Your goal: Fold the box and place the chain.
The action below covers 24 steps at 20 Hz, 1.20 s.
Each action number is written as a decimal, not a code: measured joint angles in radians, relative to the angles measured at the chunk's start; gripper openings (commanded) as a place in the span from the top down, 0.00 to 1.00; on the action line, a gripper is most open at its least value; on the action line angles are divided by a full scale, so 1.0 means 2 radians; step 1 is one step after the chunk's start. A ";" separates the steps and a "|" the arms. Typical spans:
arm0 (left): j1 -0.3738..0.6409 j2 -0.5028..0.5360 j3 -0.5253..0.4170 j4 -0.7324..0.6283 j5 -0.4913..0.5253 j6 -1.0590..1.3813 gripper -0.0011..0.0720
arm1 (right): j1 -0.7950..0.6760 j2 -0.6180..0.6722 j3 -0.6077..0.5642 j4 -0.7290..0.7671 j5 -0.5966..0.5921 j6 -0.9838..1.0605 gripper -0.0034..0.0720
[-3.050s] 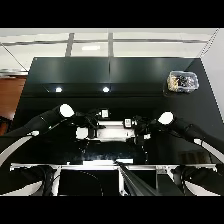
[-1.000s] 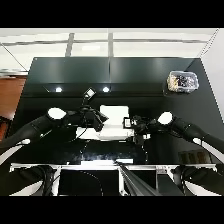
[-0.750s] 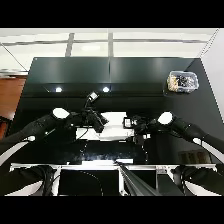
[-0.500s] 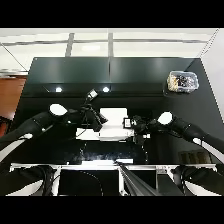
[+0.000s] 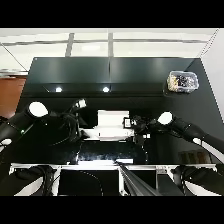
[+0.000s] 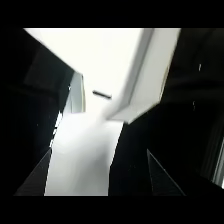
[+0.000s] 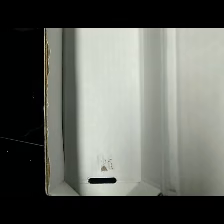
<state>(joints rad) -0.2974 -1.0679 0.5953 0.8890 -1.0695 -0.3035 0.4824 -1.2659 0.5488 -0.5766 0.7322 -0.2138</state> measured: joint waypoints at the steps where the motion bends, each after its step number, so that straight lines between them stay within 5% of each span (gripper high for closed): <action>1: -0.007 0.000 -0.003 0.008 0.002 0.025 0.02 | 0.000 0.000 0.000 0.000 0.000 0.000 0.30; 10: -0.069 -0.029 -0.010 -0.009 0.090 0.130 0.08 | 0.000 0.000 0.000 0.000 0.000 0.000 0.30; 12: -0.077 -0.035 -0.010 -0.017 0.099 0.135 0.47 | 0.000 0.000 0.000 0.000 0.000 0.000 0.30; 14: -0.084 -0.039 -0.010 -0.031 0.102 0.138 0.54 | 0.000 0.000 0.000 0.000 0.000 0.000 0.30; 16: -0.093 -0.041 -0.010 -0.048 0.103 0.145 0.78 | 0.000 0.000 0.000 0.000 0.000 0.000 0.30; 24: -0.107 -0.045 -0.010 -0.092 0.125 0.160 0.77 | 0.000 0.000 0.000 0.000 0.000 0.000 0.30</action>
